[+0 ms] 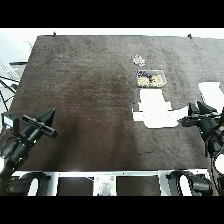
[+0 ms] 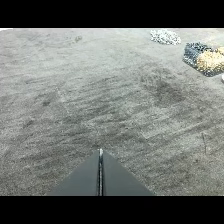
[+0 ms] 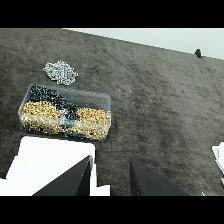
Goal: Fold the box and place the chain.
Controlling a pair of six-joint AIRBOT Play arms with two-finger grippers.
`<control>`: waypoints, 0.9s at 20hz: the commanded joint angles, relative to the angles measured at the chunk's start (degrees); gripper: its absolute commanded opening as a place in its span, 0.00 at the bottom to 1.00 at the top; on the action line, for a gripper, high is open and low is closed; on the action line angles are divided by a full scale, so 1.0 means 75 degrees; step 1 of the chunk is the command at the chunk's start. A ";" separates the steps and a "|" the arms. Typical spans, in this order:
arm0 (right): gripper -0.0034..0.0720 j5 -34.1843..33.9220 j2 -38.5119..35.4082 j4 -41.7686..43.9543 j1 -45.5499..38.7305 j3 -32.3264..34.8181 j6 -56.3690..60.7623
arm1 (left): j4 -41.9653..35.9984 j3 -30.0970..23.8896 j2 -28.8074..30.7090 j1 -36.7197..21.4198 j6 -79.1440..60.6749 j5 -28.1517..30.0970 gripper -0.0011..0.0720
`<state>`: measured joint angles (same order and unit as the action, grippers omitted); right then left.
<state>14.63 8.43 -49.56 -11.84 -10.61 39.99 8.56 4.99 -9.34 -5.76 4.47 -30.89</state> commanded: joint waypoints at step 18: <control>0.65 0.4712 0.5840 -0.0047 -0.2801 -0.4339 0.1746 | 0.0000 -0.0003 0.0006 0.0000 0.0000 0.0003 0.04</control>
<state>32.12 37.74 -48.40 -24.99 -32.23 50.24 8.54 4.99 -9.34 -5.76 4.47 -30.89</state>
